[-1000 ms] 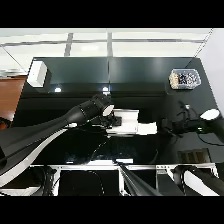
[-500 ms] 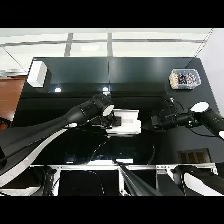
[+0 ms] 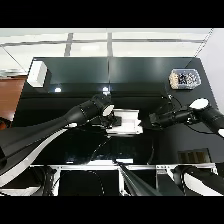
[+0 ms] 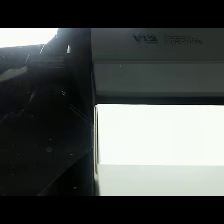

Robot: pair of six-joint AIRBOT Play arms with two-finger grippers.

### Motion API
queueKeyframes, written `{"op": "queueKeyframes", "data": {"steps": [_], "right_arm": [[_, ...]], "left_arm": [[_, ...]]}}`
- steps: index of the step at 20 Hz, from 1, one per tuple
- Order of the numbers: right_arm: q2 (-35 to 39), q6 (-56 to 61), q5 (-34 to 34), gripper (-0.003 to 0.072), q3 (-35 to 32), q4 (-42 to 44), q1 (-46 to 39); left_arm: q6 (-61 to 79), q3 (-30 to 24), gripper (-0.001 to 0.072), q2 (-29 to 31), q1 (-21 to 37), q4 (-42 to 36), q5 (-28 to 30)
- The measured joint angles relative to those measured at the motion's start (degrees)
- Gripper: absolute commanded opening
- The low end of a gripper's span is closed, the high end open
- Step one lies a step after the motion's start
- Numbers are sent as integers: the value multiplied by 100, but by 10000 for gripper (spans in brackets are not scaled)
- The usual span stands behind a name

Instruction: Fold the box and place the chain.

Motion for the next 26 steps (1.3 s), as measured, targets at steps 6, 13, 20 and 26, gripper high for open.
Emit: {"op": "queueKeyframes", "data": {"steps": [6, 13, 20, 26], "right_arm": [[0, 951, -555, 560, 319, -378, 874], [-37, 2649, -1178, 417, 857, -1661, 1982], [-262, 3856, -1327, 370, 1134, -2938, 2653], [-715, 4846, -1134, 283, 1561, -4085, 3283]], "left_arm": [[0, 0, 27, 0, 0, 0, 9], [4, 0, 27, 0, 2, 28, 4], [-2, -2, 27, 0, 0, -7, 44], [-4, -2, 27, 0, 0, -11, 39]]}}
